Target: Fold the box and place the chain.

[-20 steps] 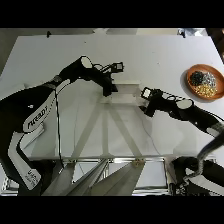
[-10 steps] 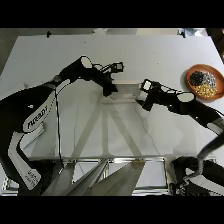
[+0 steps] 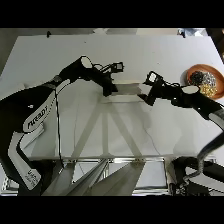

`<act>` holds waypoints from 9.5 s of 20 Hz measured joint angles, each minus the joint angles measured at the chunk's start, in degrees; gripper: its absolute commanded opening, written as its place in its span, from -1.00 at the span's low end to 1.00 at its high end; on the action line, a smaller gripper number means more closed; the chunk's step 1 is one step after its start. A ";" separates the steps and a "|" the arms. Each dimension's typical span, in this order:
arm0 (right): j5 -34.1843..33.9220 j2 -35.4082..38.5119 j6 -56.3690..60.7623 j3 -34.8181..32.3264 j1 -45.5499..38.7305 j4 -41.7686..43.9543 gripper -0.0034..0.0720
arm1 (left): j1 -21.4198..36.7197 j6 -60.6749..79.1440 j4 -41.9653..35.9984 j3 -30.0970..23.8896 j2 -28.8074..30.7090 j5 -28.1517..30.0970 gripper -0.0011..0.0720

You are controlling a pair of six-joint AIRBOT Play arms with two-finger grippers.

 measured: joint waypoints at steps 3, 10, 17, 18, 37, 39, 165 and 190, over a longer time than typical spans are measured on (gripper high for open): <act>2.84 -0.24 -0.37 0.48 -0.70 -0.50 0.91 | 0.00 0.00 0.00 0.00 0.00 -0.09 -0.94; 5.99 -0.04 -0.83 0.72 -1.09 -3.54 0.91 | 0.00 0.00 0.00 0.00 0.00 -0.04 -0.94; 6.38 9.14 3.06 -6.01 -1.09 -10.78 0.91 | 0.00 0.00 0.02 0.00 0.00 -0.04 -0.94; 6.34 10.36 3.87 -7.52 -1.09 -11.74 0.91 | 0.00 0.00 0.00 0.00 0.00 -0.04 -0.94; -2.71 4.83 -9.14 -11.93 1.81 3.96 0.91 | 0.00 0.00 0.02 0.00 0.00 -0.04 -0.94; -3.48 4.35 -11.08 -10.84 1.99 6.69 0.91 | 0.00 0.00 0.02 0.00 0.00 -0.02 -0.94; 17.25 -19.63 -1.46 12.55 -0.68 -7.78 0.24 | -7.50 -20.06 8.52 -1.51 11.08 8.04 -0.93; 17.27 -19.63 -1.51 12.55 -0.68 -7.80 0.24 | -2.43 -19.15 19.78 -9.68 19.54 8.37 -0.77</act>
